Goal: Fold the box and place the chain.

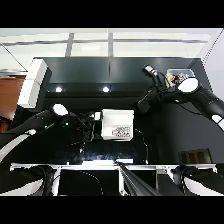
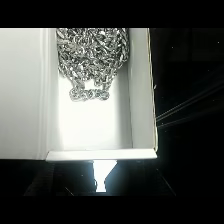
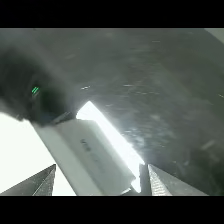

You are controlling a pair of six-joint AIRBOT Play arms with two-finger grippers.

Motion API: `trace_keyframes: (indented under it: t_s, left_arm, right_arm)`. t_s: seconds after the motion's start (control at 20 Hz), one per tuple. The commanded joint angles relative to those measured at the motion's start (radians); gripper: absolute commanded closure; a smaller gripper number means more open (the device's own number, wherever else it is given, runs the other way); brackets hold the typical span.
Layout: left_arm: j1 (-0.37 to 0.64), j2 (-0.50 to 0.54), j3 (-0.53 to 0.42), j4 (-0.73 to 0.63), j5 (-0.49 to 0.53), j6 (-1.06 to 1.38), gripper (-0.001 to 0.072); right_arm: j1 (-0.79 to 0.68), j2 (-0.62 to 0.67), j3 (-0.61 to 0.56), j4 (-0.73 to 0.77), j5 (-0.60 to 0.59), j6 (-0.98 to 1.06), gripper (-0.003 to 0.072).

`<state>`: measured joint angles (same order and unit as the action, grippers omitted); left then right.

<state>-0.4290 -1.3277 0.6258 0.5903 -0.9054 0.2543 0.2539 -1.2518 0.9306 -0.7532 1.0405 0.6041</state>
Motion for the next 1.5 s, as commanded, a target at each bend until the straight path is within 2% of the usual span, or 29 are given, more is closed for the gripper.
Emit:
trace_keyframes:
  t_s: [0.0, 0.15, 0.25, 0.45, 0.5, 0.65, 0.7, 0.8, 0.85, 1.05, 1.35, 1.45]
  left_arm:
    - [-0.001, -0.001, 0.001, 0.0, 0.002, -0.001, 0.0198]
    - [-0.003, -0.001, 0.001, 0.001, 0.003, -0.001, 0.0198]
    - [-0.007, -0.001, 0.001, 0.005, 0.004, -0.002, 0.0198]
    - [-0.006, -0.001, 0.001, 0.005, 0.006, -0.004, 0.0198]
    - [-0.006, -0.001, 0.001, 0.005, 0.006, -0.004, 0.0198]
    - [-0.006, -0.001, 0.001, 0.005, 0.006, -0.004, 0.0198]
    - [-0.006, -0.001, 0.001, 0.005, 0.006, -0.004, 0.0198]
    - [-0.006, -0.001, 0.001, 0.005, 0.006, -0.004, 0.0197]
    - [-0.006, -0.001, 0.001, 0.005, 0.006, -0.005, 0.0198]
    - [-0.006, -0.001, 0.001, 0.005, 0.007, -0.005, 0.0198]
    - [-0.006, -0.001, 0.001, 0.005, 0.007, -0.005, 0.0198]
    - [-0.006, -0.001, 0.001, 0.005, 0.007, -0.005, 0.0198]
  right_arm:
    - [0.035, -0.01, 0.001, 0.03, 0.087, -0.192, -0.0014]
    - [0.052, 0.019, 0.001, 0.031, 0.151, -0.193, -0.0014]
    - [0.045, 0.089, 0.001, -0.017, 0.191, -0.165, -0.0015]
    - [0.05, 0.227, -0.028, -0.049, 0.178, -0.105, -0.0015]
    - [0.05, 0.226, -0.063, -0.061, 0.144, -0.096, -0.0014]
    - [0.036, 0.226, -0.146, 0.02, -0.112, -0.113, -0.0015]
    - [0.024, 0.228, -0.144, 0.095, -0.177, -0.162, -0.0015]
    - [-0.01, 0.228, -0.14, 0.312, -0.21, -0.303, -0.0014]
    - [-0.023, 0.227, -0.14, 0.366, -0.204, -0.344, -0.0013]
    - [-0.031, 0.173, -0.142, 0.206, -0.098, -0.306, -0.0013]
    - [-0.014, 0.124, -0.142, 0.162, -0.006, -0.312, -0.0013]
    - [-0.009, 0.124, -0.142, 0.149, 0.084, -0.312, -0.0013]
